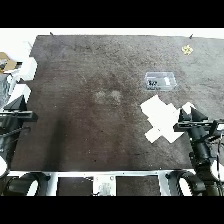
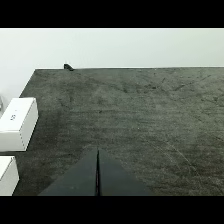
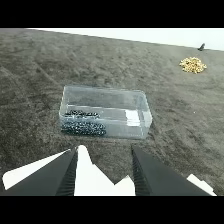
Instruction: Fold the box and place the chain.
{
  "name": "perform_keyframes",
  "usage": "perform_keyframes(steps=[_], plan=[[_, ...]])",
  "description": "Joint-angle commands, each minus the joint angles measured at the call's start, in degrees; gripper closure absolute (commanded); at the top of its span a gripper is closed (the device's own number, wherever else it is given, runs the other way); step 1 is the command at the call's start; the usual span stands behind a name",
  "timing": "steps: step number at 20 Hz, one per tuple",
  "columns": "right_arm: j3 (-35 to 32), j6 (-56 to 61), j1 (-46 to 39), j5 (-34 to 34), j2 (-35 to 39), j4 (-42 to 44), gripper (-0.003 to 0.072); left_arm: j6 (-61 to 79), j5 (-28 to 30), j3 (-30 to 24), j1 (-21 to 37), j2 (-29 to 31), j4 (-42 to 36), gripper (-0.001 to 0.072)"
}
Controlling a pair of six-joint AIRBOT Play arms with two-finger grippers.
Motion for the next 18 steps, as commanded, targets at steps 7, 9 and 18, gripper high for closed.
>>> perform_keyframes(steps=[7, 9, 18], plan=[[2.05, 0.04, 0.0, 0.72, 0.02, 0.04, 0.0223, 0.0, 0.02, 0.02, 0.0, 0.02, 0.02, 0.0697], [5.38, 0.02, 0.0, 0.72, -0.09, 0.02, 0.0223, 0.0, 0.02, 0.02, 0.0, 0.02, 0.02, 0.0697], [32.52, 0.28, -4.48, 4.57, -31.5, 0.0, 0.0242, 0.0, 0.02, 0.02, 0.0, 0.02, 0.02, 0.0697]])
